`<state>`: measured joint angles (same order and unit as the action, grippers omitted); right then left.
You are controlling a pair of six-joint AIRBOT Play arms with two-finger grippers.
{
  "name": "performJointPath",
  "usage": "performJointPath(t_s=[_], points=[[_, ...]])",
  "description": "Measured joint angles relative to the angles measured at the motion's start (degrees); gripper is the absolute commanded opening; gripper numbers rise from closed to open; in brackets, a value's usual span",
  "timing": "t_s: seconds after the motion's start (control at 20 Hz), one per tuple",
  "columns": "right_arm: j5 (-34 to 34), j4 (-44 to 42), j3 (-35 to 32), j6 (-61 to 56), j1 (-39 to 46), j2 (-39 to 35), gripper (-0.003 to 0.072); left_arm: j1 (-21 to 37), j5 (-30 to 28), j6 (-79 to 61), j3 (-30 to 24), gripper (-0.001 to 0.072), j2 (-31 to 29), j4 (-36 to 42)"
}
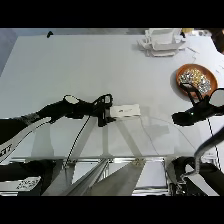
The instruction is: Fold the box and place the chain.
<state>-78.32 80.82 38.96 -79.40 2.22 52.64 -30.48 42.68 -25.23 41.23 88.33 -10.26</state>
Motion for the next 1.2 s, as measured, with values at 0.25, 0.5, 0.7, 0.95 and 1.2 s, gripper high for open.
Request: performJointPath(t_s=[0.25,0.5,0.7,0.95,1.2], points=[[-0.24,0.22,-0.07,-0.17,0.00,0.00,0.0009,0.00,0.00,0.00,0.00,0.0252,0.00,0.00],[-0.33,0.26,-0.07,-0.26,0.00,0.00,0.0009,0.00,0.00,0.00,0.00,0.0249,0.00,0.00],[-0.37,0.26,-0.07,-0.28,0.00,0.00,0.0009,0.09,-0.04,0.02,-0.02,0.0009,-0.26,-0.48],[-0.35,0.26,-0.07,-0.28,0.00,0.00,0.0009,2.60,-0.31,2.64,-0.04,0.0009,-5.07,-1.09],[-0.35,0.28,-0.07,-0.28,0.00,0.00,0.0009,11.63,-0.39,10.03,-0.04,0.0009,-15.58,-4.90]])
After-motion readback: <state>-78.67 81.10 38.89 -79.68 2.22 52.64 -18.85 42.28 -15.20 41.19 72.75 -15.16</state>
